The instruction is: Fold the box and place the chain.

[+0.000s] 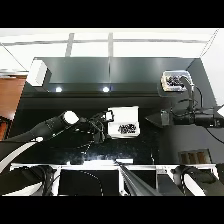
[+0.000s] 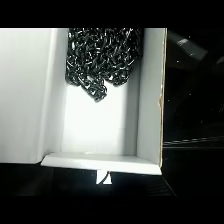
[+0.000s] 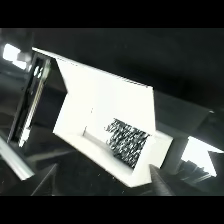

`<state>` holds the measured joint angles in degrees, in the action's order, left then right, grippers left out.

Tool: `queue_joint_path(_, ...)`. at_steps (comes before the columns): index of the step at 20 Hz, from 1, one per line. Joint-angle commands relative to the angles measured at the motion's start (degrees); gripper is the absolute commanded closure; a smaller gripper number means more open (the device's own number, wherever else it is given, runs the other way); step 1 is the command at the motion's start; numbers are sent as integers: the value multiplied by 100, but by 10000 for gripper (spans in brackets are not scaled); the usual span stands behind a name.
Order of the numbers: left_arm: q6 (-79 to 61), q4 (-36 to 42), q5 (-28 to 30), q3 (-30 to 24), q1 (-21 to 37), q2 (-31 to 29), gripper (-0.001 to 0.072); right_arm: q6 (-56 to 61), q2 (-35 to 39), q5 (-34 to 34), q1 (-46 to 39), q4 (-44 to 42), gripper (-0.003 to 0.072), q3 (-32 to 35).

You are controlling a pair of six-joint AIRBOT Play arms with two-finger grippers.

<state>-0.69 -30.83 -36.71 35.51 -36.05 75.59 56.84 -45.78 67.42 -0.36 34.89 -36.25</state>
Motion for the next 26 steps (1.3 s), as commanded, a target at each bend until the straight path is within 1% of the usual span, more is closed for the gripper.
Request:
queue_joint_path(1,-85,-26,31,2,-4,-4,435,20,-68,-745,243,17,-19,-90)
queue_joint_path(3,-85,-26,33,2,-4,-4,435,55,-435,-1272,459,50,-17,-426)
queue_joint_path(5,-83,-24,31,2,-4,-4,435,304,-1113,-1563,632,247,-16,-964)
queue_joint_path(7,-83,-24,31,2,-4,-4,434,297,-1978,-1541,802,286,-15,-1488)
queue_joint_path(9,-85,-24,42,2,-4,-4,434,116,-2702,-1394,1021,286,-15,-1792)
queue_joint_path(10,-83,-24,42,2,-4,-4,434,-181,-2953,-1244,1110,284,-15,-1849)
queue_joint_path(11,-83,-24,42,2,-4,-4,434,-732,-3130,-951,1174,219,-15,-1856)
queue_joint_path(12,-83,-24,42,2,-4,-2,434,-1325,-3206,-551,1191,208,-15,-1856)
queue_joint_path(14,-83,-24,39,2,-4,-2,434,-2004,-3198,109,1119,210,-15,-1864)
queue_joint_path(18,-83,-24,37,2,-4,-2,434,-3381,-3180,1051,927,221,-14,-1864)
queue_joint_path(22,-83,-22,35,2,-4,-2,434,-3615,-3136,1099,935,221,-10,-1864)
queue_joint_path(24,-83,-24,35,2,-4,-2,434,-3613,-2966,1093,938,234,-5,-1862)
queue_joint_path(26,-83,-22,35,2,-4,-2,434,-3604,-2741,1067,935,433,-5,-1832)
